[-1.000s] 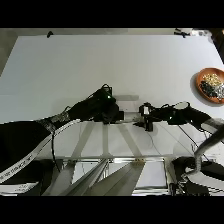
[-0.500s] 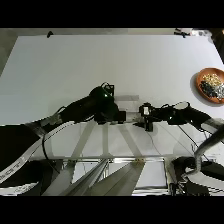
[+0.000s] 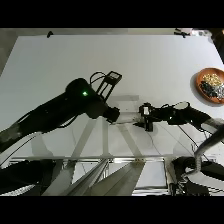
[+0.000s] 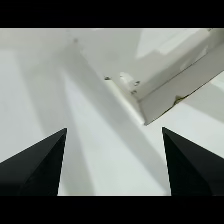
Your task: Fold the box and place the chain.
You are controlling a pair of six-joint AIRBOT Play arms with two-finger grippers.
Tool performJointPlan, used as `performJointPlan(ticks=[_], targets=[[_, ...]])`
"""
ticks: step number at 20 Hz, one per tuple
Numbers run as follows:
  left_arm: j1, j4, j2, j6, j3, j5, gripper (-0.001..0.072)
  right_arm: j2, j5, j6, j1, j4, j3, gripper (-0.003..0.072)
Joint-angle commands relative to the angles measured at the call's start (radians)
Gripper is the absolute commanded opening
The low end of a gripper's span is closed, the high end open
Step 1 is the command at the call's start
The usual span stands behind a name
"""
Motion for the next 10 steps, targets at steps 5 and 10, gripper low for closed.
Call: performJointPlan(ticks=[5,10], targets=[[0.126,-0.222,0.283,0.917,-0.322,-0.300,0.0636,0.000,0.000,0.000,-0.001,0.001,0.001,0.0406],[0.306,-0.600,0.221,1.551,-0.519,-0.412,0.0702,0.000,0.000,0.000,0.000,0.000,0.001,0.0406]])
